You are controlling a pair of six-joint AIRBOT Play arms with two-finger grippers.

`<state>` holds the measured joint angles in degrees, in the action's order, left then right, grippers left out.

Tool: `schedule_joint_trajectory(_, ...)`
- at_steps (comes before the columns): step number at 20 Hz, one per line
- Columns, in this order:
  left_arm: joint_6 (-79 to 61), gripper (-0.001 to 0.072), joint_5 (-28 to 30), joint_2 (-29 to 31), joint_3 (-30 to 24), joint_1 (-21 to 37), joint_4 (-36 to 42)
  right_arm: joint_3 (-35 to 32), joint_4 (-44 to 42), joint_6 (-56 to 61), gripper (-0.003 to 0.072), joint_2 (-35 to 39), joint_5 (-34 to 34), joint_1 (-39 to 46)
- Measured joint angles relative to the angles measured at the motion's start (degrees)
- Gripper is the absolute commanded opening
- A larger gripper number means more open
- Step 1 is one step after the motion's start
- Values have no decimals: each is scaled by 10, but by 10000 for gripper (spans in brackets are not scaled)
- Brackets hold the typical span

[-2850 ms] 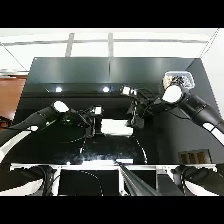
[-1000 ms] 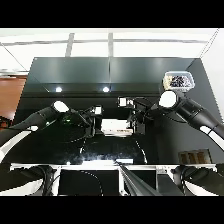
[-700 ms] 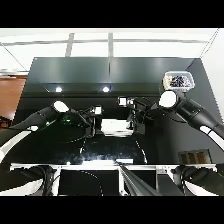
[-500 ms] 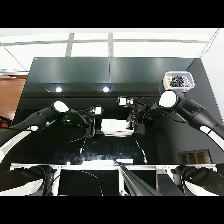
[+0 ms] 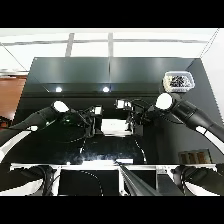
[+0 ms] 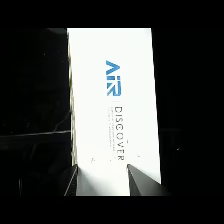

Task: Fold the box and place the chain.

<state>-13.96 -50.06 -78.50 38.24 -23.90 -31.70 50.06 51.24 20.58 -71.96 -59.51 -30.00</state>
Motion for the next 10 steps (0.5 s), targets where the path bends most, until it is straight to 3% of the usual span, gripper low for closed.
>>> schedule_joint_trajectory(9, 1, 492, 1, 0, 0, 0, 1, 0, -2, 75, 370, 57, -13, 0)
schedule_joint_trajectory(10, 1, 492, 1, 0, 0, 0, 1, 0, -2, 103, 192, 65, -24, 3)
